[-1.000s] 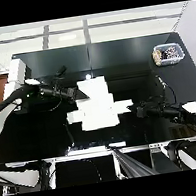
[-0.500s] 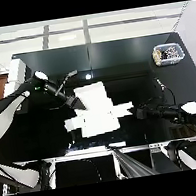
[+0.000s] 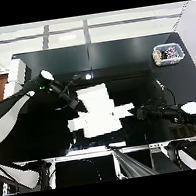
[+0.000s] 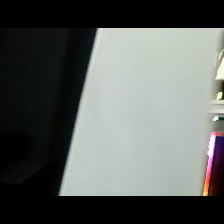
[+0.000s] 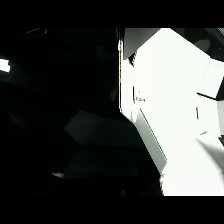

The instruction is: Fold the box and place the chain.

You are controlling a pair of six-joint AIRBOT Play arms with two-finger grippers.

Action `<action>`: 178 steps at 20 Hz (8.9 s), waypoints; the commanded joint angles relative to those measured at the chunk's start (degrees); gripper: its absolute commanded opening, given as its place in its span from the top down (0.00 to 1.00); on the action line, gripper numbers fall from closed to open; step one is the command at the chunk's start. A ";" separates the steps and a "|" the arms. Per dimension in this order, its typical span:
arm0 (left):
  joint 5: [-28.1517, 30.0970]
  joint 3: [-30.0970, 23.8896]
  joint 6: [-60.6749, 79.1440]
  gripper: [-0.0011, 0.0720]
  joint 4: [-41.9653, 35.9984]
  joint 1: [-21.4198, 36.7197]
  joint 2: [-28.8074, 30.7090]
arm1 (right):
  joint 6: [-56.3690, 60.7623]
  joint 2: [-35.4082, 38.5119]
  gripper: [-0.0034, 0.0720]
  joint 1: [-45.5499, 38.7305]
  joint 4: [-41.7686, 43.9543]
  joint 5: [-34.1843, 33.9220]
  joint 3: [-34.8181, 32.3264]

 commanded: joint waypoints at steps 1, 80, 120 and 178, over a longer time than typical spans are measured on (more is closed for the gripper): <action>2.03 0.09 -0.13 0.59 2.40 -2.25 -0.02 | 0.13 0.04 0.93 0.02 -0.15 -0.07 -0.04; 35.04 -13.73 26.40 0.95 7.93 -14.05 15.78 | -42.99 -16.68 0.01 16.39 -27.12 2.49 15.89; 35.32 -13.73 26.45 0.95 7.98 -14.34 15.78 | -58.45 -26.23 0.02 14.47 -15.13 -0.28 21.73; 35.34 -13.73 25.59 0.95 7.96 -14.29 15.78 | -52.39 -31.32 0.14 14.62 -19.21 -2.36 21.75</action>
